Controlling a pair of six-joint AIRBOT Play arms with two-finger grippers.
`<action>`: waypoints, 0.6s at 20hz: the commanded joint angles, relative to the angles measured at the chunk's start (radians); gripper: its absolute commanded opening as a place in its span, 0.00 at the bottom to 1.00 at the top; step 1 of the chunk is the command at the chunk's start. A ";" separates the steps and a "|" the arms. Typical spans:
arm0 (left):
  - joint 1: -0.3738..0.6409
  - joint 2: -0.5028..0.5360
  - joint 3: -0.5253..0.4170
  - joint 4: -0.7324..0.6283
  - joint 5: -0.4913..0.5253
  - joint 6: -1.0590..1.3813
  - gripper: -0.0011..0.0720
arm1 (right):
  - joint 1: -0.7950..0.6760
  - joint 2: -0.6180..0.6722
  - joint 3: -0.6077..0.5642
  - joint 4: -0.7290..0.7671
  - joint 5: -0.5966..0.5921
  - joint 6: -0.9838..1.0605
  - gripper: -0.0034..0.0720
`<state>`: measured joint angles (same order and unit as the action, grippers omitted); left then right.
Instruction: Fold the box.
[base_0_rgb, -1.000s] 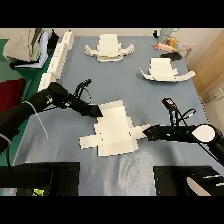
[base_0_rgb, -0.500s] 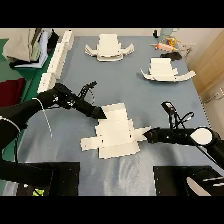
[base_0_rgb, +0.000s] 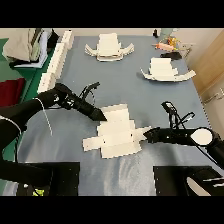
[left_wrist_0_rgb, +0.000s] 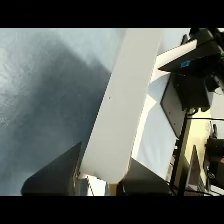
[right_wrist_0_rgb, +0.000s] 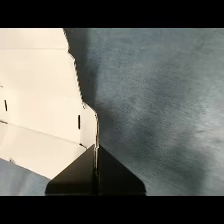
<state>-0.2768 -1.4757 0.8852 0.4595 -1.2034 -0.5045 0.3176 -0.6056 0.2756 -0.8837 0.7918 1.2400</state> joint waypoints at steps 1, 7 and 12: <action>-0.006 -0.002 0.003 -0.015 -0.017 0.024 0.34 | 0.001 0.000 -0.001 -0.001 0.000 0.000 0.05; -0.006 -0.002 0.003 -0.011 -0.027 0.075 0.04 | 0.001 0.000 -0.001 -0.003 0.000 0.000 0.05; -0.006 -0.002 0.003 -0.034 -0.025 0.029 0.04 | 0.000 0.000 0.000 -0.003 -0.021 0.002 0.26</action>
<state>-0.2829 -1.4769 0.8879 0.4419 -1.2369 -0.4587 0.3176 -0.6060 0.2756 -0.8852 0.7803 1.2404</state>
